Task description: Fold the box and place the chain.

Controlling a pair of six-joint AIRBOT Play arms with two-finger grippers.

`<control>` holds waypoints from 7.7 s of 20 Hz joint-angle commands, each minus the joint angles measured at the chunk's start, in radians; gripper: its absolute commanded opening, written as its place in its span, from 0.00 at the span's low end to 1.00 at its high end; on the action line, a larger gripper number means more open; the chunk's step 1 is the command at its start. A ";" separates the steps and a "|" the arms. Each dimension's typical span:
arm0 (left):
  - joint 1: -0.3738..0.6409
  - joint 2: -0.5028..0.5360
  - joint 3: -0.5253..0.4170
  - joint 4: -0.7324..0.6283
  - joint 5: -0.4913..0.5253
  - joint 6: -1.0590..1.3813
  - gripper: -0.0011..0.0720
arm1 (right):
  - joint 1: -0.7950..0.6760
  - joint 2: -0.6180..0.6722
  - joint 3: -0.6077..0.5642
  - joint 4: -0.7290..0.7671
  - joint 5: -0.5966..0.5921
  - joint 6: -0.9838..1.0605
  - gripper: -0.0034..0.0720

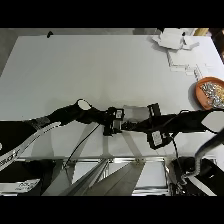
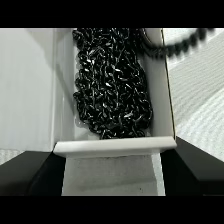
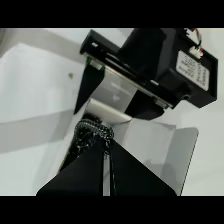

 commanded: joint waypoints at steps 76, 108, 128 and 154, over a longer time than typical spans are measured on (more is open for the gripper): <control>0.000 0.001 0.001 0.000 0.000 0.000 0.44 | -0.032 -0.246 0.311 -0.170 0.032 0.617 0.07; 0.000 0.001 0.001 -0.002 0.000 0.000 0.44 | 0.106 -0.222 0.027 -0.365 -0.066 0.698 0.43; 0.000 0.001 0.001 -0.002 0.000 0.000 0.44 | 0.106 -0.193 -0.008 -0.300 -0.084 0.695 0.60; 0.000 0.001 0.001 -0.002 0.000 0.000 0.44 | 0.105 -0.126 -0.009 -0.312 -0.044 0.578 0.40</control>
